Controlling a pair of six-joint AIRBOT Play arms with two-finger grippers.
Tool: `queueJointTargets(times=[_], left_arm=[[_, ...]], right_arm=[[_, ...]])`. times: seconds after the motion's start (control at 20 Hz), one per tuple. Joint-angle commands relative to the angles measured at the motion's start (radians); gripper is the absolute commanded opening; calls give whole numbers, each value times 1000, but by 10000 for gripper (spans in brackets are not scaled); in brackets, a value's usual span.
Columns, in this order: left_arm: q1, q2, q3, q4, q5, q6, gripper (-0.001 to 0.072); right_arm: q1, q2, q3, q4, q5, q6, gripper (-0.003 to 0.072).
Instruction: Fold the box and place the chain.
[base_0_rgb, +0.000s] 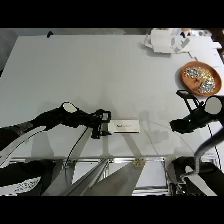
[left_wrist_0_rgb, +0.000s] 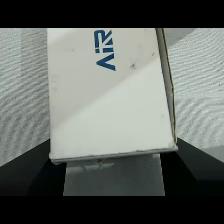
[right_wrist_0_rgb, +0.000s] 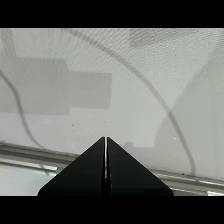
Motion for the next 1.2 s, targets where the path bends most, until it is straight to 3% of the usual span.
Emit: queueJointTargets(times=[0.0,0.15,0.2,0.25,0.5,0.65,0.9,1.05,1.15], left_arm=[[0,1,0,0,-6,0,150],[0,1,0,-6,-12,0,139],[1,2,0,-4,-14,0,48],[5,14,0,5,-16,0,2],[119,212,0,47,47,-196,1],[285,382,0,172,87,-461,0],[666,644,0,426,91,-919,0],[882,737,0,512,91,-1148,1],[958,738,-2,657,92,-1306,1]], right_arm=[[-2,1,-1,-2,2,8,23],[-2,1,-1,-2,2,8,23],[-2,1,-1,-2,2,8,23],[-2,1,-1,-2,2,8,23],[-2,1,-1,-2,2,8,23],[-2,1,-1,-2,2,8,23],[-2,1,-1,-2,2,8,23],[-2,1,-1,-2,2,8,23],[-2,1,-1,-2,2,8,23]])
